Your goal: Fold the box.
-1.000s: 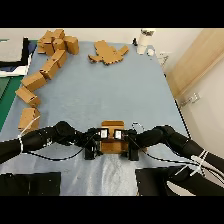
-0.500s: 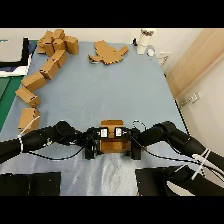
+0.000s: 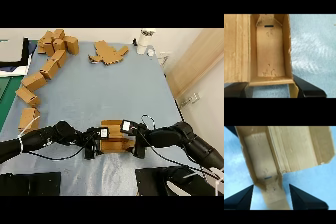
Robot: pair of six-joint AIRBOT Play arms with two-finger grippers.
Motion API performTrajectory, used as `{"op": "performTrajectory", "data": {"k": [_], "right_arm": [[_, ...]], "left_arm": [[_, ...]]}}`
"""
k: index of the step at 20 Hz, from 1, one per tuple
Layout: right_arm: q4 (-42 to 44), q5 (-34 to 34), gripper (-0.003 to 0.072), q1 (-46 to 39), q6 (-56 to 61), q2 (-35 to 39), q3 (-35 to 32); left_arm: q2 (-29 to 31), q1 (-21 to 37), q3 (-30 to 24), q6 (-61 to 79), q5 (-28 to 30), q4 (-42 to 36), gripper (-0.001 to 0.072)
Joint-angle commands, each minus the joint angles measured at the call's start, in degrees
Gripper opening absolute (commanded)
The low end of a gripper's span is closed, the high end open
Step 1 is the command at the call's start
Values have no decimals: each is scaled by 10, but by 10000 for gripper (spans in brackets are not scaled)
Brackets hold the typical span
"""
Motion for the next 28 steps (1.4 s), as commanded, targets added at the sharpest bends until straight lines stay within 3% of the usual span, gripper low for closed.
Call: {"op": "performTrajectory", "data": {"k": [1,2,4,9,10,12,15,28], "right_arm": [[53,-26,720,0,258,22,1],[54,-29,720,1,371,18,1],[68,-27,720,1,493,13,0],[113,30,714,1,612,-5,1],[120,30,674,1,643,-10,1],[137,28,381,1,647,-21,1],[145,34,27,1,647,-21,2],[162,78,13,1,647,-21,8]], "left_arm": [[0,0,0,0,0,0,477],[0,0,0,0,0,0,477],[0,0,0,0,0,0,477],[0,0,0,0,0,0,477],[0,0,0,0,0,0,477],[0,0,0,0,0,0,477],[0,0,0,0,0,0,477],[0,0,-1,-2,0,1,477]]}}
